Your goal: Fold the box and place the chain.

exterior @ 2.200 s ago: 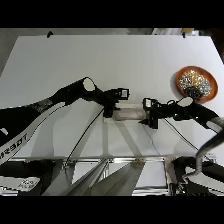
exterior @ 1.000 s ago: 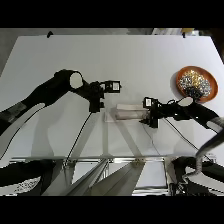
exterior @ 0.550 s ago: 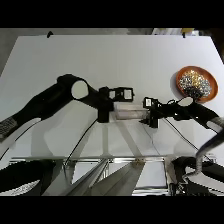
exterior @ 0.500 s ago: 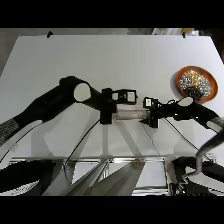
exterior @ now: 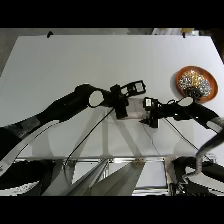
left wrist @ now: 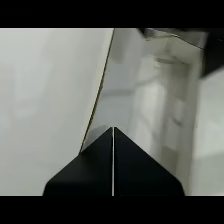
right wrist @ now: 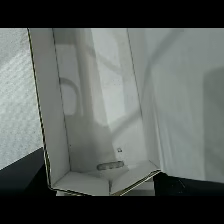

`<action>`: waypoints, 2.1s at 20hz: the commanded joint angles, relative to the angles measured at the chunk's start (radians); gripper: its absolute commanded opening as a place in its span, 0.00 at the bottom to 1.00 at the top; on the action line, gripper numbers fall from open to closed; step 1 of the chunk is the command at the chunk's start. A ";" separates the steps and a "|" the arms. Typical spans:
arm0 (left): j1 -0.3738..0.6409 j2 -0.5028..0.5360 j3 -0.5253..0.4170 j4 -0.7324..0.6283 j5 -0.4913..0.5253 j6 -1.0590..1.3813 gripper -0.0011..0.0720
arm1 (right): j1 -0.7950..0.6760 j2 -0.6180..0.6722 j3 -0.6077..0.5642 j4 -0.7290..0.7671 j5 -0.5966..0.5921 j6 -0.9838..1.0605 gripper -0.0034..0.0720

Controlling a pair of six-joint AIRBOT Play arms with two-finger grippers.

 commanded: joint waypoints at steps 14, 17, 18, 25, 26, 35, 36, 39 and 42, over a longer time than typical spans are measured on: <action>0.049 -0.037 0.001 0.103 -0.122 -0.124 0.02 | 0.000 0.000 0.001 0.000 0.000 0.000 0.57; 0.049 0.042 0.001 0.188 -0.293 -0.125 0.02 | 0.000 0.000 0.001 0.000 0.001 0.000 0.57; 0.049 0.053 0.001 0.206 -0.347 -0.121 0.02 | 0.000 0.000 0.001 0.000 0.000 0.000 0.57; 0.073 0.039 -0.081 0.151 -0.410 0.035 0.02 | 0.000 0.000 0.001 0.000 0.000 0.000 0.57; 0.087 0.039 -0.106 0.144 -0.397 0.059 0.02 | 0.000 0.000 0.001 0.000 0.000 0.000 0.57; 0.151 0.039 -0.182 0.039 -0.203 0.360 0.50 | 0.000 0.000 0.001 0.000 0.000 0.000 0.57; 0.151 0.039 -0.182 0.016 -0.184 0.417 0.50 | 0.000 0.000 0.001 0.000 0.000 0.000 0.57; 0.151 0.038 -0.183 -0.008 -0.159 0.541 0.56 | 0.000 0.000 0.001 0.000 0.001 0.000 0.57; 0.151 0.027 -0.183 -0.009 -0.140 0.541 0.56 | 0.000 0.000 0.001 0.000 0.001 0.000 0.57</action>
